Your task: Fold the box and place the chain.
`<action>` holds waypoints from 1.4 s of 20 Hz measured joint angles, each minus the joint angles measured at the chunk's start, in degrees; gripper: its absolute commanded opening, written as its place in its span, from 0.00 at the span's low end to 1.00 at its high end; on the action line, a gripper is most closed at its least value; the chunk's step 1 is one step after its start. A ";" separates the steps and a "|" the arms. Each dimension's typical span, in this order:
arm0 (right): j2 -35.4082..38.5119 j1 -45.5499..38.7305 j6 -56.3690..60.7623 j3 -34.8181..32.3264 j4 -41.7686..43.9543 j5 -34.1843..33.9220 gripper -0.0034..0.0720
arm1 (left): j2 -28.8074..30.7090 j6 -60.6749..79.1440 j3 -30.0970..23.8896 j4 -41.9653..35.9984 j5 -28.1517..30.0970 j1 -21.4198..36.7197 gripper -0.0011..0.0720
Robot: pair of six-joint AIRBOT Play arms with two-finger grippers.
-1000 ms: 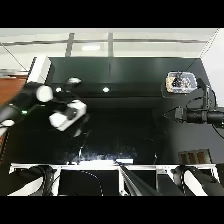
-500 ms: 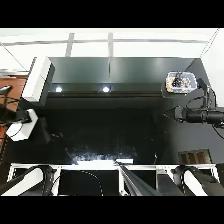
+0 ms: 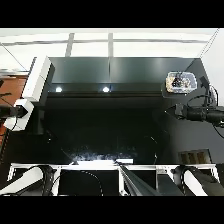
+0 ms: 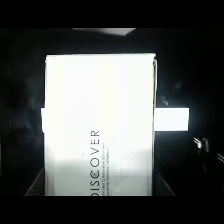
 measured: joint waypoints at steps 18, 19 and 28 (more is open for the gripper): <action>2.71 0.00 0.37 2.69 0.17 1.86 0.06 | 2.34 -0.57 6.95 -2.05 -6.45 -3.58 0.71; 3.78 0.00 0.22 3.80 0.09 2.34 0.06 | 4.24 -1.92 7.45 -1.92 -8.02 -3.58 0.26; 13.05 15.96 8.98 8.33 -21.59 1.33 0.06 | 24.72 -12.28 3.52 -14.23 -11.58 -13.94 0.04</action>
